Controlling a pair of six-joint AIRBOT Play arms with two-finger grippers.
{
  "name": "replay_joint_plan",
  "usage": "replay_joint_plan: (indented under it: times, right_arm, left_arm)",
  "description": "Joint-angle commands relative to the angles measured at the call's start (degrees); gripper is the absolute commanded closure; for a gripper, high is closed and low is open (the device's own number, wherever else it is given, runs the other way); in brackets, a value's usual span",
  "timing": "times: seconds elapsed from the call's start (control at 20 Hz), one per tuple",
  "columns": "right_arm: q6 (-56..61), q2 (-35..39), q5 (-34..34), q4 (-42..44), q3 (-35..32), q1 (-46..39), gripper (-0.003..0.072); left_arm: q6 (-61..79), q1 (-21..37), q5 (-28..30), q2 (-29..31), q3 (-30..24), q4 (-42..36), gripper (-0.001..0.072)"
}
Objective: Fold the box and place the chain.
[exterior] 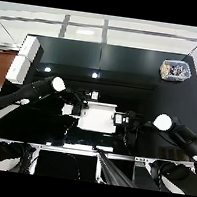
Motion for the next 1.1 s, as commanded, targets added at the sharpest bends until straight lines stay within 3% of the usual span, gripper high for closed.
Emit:
replay_joint_plan:
  times: [0.0,0.35,0.65,1.05]
  right_arm:
    - [-1.1,-2.0,-4.9,0.7,-0.9,2.0,-0.0008]
    - [-4.2,-5.3,-12.7,3.9,-0.9,6.3,-0.0008]
    - [-4.1,-5.8,-14.0,9.1,-1.0,6.3,-0.0008]
    - [-4.0,-2.0,-15.2,9.4,-0.9,2.1,-0.0008]
  left_arm:
    - [-0.1,0.0,0.0,0.0,0.0,0.0,0.0684]
    - [-0.1,0.0,0.0,0.0,0.0,0.0,0.0684]
    - [0.0,0.0,0.0,0.0,0.0,0.0,0.0684]
    - [0.0,0.0,0.0,0.0,0.0,0.0,0.0684]
